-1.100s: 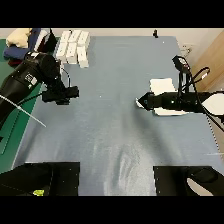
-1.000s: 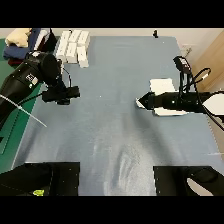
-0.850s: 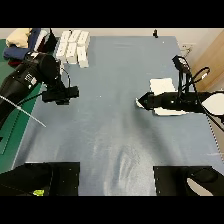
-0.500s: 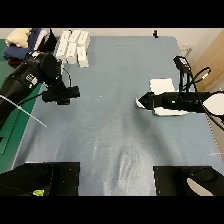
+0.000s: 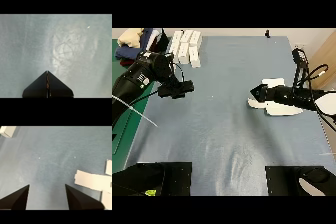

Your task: Fold the box.

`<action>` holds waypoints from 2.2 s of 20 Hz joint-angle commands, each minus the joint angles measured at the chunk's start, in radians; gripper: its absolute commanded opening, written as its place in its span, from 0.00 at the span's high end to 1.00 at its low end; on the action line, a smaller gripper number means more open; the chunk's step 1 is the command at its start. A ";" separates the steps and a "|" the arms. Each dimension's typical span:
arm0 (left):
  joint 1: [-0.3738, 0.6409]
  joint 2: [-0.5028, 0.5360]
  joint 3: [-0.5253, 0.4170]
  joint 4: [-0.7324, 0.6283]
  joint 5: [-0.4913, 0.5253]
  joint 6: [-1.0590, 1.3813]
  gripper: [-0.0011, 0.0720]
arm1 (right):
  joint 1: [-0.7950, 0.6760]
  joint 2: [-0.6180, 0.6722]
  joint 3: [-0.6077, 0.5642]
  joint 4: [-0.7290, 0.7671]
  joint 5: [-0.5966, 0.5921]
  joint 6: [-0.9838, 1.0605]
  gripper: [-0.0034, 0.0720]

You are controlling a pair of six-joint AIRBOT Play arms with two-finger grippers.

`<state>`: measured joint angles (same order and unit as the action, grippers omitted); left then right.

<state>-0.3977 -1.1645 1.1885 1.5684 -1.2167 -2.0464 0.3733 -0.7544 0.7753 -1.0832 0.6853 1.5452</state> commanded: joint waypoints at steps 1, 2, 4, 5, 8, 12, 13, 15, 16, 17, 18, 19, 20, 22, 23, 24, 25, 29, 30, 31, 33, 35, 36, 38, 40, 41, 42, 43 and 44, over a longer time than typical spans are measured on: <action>-0.001 0.000 0.001 -0.010 0.066 0.071 0.96 | 0.001 0.000 0.000 0.143 -0.009 0.002 0.01; -0.001 0.000 0.001 -0.023 0.067 0.109 0.96 | 0.001 0.000 0.000 0.194 0.008 0.002 0.01; -0.002 0.000 0.001 -0.063 0.063 0.154 0.96 | 0.003 -0.001 0.000 0.258 0.044 0.002 0.01; -0.002 0.000 0.001 -0.086 0.068 0.154 0.96 | 0.005 -0.001 0.000 0.285 0.047 0.002 0.01; -0.002 0.000 0.001 -0.123 0.105 0.154 0.96 | 0.008 0.000 0.000 0.352 0.051 0.002 0.01; -0.002 0.000 0.000 -0.122 0.142 0.154 0.96 | 0.007 -0.002 0.000 0.346 0.051 0.057 0.20; -0.001 0.000 0.001 -0.121 0.154 0.156 0.96 | 0.006 -0.006 0.000 0.333 0.035 0.106 0.20; -0.001 0.000 0.001 -0.151 0.167 0.224 0.96 | -0.047 -0.023 0.011 0.183 0.048 0.264 0.21; 0.000 0.000 0.001 -0.192 0.167 0.280 0.96 | -0.123 -0.048 0.038 0.045 0.137 0.360 0.21; 0.000 0.000 0.001 -0.238 0.167 0.337 0.96 | -0.217 -0.083 0.076 -0.064 0.253 0.399 0.27; 0.000 0.000 0.001 -0.298 0.168 0.403 0.96 | -0.329 -0.131 0.125 -0.140 0.379 0.386 0.41; 0.000 0.000 0.001 -0.343 0.169 0.457 0.96 | -0.434 -0.178 0.172 -0.178 0.463 0.327 0.41; -0.001 0.000 0.001 -0.381 0.170 0.492 0.96 | -0.543 -0.230 0.222 -0.186 0.517 0.243 0.41; -0.001 0.000 0.001 -0.435 0.175 0.520 0.54 | -0.738 -0.347 0.324 -0.185 0.549 0.124 0.41; -0.001 0.000 0.001 -0.446 0.185 0.515 0.23 | -0.817 -0.413 0.373 -0.183 0.549 0.082 0.41; -0.001 0.000 0.001 -0.448 0.197 0.512 0.21 | -0.887 -0.487 0.424 -0.178 0.549 0.028 0.41; -0.001 0.000 0.000 -0.448 0.197 0.512 0.21 | -0.943 -0.564 0.474 -0.162 0.549 -0.034 0.41; -0.001 0.000 0.000 -0.447 0.198 0.512 0.21 | -1.048 -0.836 0.676 -0.095 0.675 -0.214 0.31; -0.001 0.000 0.001 -0.447 0.204 0.512 0.21 | -1.053 -0.882 0.715 -0.095 0.699 -0.237 0.31; -0.001 0.000 0.001 -0.447 0.214 0.512 0.21 | -1.053 -0.923 0.750 -0.095 0.711 -0.267 0.31; -0.002 0.000 0.001 -0.448 0.241 0.510 0.21 | -1.051 -0.989 0.805 -0.078 0.733 -0.309 0.31; -0.002 0.000 0.001 -0.448 0.256 0.510 0.21 | -1.051 -1.043 0.840 -0.068 0.771 -0.335 0.31; -0.002 0.000 0.001 -0.448 0.258 0.510 0.21 | -1.051 -1.061 0.845 -0.068 0.778 -0.336 0.31; -0.002 0.000 0.001 -0.448 0.259 0.510 0.21 | -1.051 -1.081 0.845 -0.042 0.778 -0.381 0.31; -0.002 0.000 0.001 -0.448 0.260 0.509 0.21 | -1.051 -1.096 0.847 0.000 0.786 -0.412 0.32; -0.002 0.000 0.001 -0.448 0.262 0.509 0.21 | -1.051 -1.103 0.847 0.001 0.792 -0.414 0.33; -0.002 0.000 0.001 -0.449 0.265 0.508 0.21 | -1.051 -1.112 0.847 0.010 0.807 -0.416 0.38; -0.002 0.000 0.001 -0.455 0.265 0.508 0.21 | -1.051 -1.121 0.847 0.039 0.842 -0.441 0.45; -0.002 0.000 0.001 -0.462 0.265 0.509 0.21 | -1.051 -1.127 0.847 0.090 0.882 -0.470 0.51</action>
<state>-0.3985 -1.1645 1.1885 1.1183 -0.9569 -1.5372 -0.6769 -1.8549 1.6173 -1.0794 1.4895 1.1393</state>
